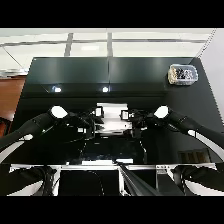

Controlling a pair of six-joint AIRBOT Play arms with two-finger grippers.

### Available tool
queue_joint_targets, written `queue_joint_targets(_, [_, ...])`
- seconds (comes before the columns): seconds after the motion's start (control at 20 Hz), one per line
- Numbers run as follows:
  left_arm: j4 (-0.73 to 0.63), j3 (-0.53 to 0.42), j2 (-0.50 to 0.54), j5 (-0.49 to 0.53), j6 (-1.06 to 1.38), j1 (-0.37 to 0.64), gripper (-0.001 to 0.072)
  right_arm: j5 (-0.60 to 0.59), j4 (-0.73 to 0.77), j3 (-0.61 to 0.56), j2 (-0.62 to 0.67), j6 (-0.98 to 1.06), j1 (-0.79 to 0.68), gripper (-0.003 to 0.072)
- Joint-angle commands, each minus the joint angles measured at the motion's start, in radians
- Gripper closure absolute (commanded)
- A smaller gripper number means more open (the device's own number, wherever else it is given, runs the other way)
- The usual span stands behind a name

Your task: Fold the box and place the chain.

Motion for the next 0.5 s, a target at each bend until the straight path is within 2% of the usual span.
queue_joint_targets(0.0, [0.013, 0.002, 0.008, -0.013, -0.020, 0.005, 0.0638, 0.000, 0.000, 0.000, 0.000, 0.000, 0.000, 0.0670])
queue_joint_targets(0.05, [0.053, 0.008, 0.026, -0.037, -0.047, 0.014, 0.0685, 0.000, 0.000, 0.000, 0.000, 0.000, 0.000, 0.0671])
queue_joint_targets(0.25, [0.299, 0.021, 0.189, -0.098, -0.441, 0.105, 0.0686, 0.000, 0.000, 0.000, 0.000, 0.000, 0.000, 0.0670])
queue_joint_targets(0.35, [0.465, 0.020, 0.286, -0.154, -0.621, 0.187, 0.0686, 0.000, 0.000, 0.000, 0.000, 0.000, 0.000, 0.0670])
queue_joint_targets(0.45, [0.584, 0.018, 0.338, -0.197, -0.911, 0.296, 0.0686, 0.000, 0.000, 0.000, 0.000, 0.000, 0.000, 0.0671])
